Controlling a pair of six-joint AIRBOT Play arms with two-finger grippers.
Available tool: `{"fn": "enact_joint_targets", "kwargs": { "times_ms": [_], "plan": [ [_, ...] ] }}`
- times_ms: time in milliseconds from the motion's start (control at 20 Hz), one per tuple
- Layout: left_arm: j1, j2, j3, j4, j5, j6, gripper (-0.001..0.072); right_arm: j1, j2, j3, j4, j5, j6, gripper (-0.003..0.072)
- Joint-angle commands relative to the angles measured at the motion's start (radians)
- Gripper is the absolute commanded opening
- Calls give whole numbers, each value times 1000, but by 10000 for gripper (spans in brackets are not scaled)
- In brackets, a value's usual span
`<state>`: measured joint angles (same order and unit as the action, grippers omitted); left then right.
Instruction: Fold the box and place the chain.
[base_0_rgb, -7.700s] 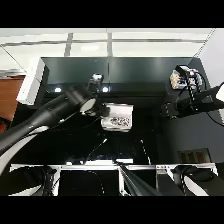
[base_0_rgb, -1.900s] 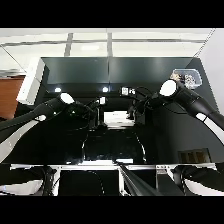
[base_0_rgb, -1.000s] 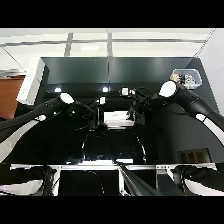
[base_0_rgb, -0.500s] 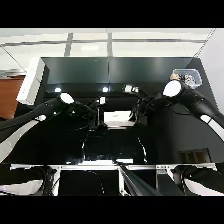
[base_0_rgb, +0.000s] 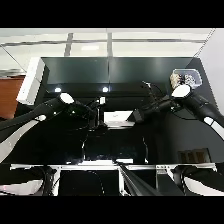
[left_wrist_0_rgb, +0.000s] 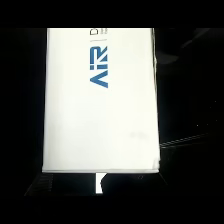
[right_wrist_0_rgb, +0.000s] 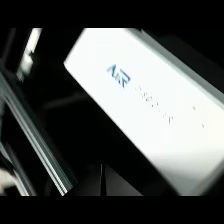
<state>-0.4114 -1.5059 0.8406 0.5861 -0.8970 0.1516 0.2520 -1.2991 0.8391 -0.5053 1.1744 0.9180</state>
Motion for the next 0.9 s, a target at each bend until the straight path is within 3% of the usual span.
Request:
{"fn": "enact_joint_targets", "kwargs": {
  "times_ms": [0,200,400,600,850],
  "plan": [
    [0,-1,-1,0,-1,0,343,-5,-63,-32,193,-97,32,10],
    [0,-1,-1,0,-1,0,343,3,-114,-32,168,-109,44,10],
    [0,-1,-1,-1,-1,0,344,37,-121,-32,-3,-192,159,10],
    [0,-1,-1,-2,-5,-3,344,37,-121,-32,-8,-203,155,10],
    [0,-1,-1,-5,-5,-3,344,10,-43,26,-11,-95,135,10]
  ]
}}
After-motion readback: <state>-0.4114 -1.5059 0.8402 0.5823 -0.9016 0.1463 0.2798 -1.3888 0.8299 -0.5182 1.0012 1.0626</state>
